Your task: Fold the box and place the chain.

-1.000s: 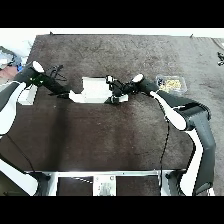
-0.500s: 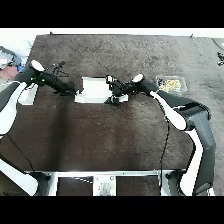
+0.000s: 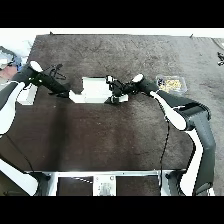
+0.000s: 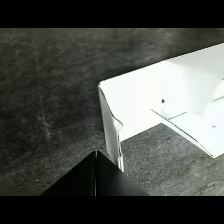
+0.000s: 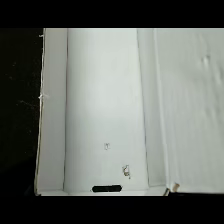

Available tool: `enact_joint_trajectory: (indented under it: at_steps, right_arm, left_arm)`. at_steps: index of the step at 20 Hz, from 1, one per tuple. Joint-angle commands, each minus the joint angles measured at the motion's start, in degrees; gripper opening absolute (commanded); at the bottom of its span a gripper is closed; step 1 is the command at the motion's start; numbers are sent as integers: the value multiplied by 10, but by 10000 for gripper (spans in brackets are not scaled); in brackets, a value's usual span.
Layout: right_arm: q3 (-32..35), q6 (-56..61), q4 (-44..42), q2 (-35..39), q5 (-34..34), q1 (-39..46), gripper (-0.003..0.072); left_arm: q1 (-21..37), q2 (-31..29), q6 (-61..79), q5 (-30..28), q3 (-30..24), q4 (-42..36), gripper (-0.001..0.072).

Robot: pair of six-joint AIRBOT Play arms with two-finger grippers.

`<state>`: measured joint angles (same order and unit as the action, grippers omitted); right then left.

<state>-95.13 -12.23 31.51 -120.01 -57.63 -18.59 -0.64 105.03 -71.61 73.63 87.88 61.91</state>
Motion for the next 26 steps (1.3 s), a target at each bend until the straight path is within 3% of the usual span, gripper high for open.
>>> enact_joint_trajectory:
  at_steps: [1, 5, 14, 18, 21, 26]
  right_arm:
    - [0, 0, 0, 0, 0, 0, 470]
    - [0, 0, 0, 0, 0, 0, 470]
    - [0, 0, 0, 0, 0, 0, 470]
    - [0, 0, 0, 0, 0, 0, 471]
    - [0, 0, 0, 0, 0, 0, 471]
    - [0, 0, 0, 0, 0, 0, 470]
  left_arm:
    - [-11, 1, -11, 3, 0, 22, 12]
    - [-23, 13, -53, 32, 9, 40, 12]
    - [-43, 14, -48, 20, 16, 35, 11]
    - [-43, 14, -51, -2, 35, 125, 12]
    - [-43, 14, -28, -6, 40, 142, 12]
    - [-46, 56, -8, 54, 100, 150, 13]
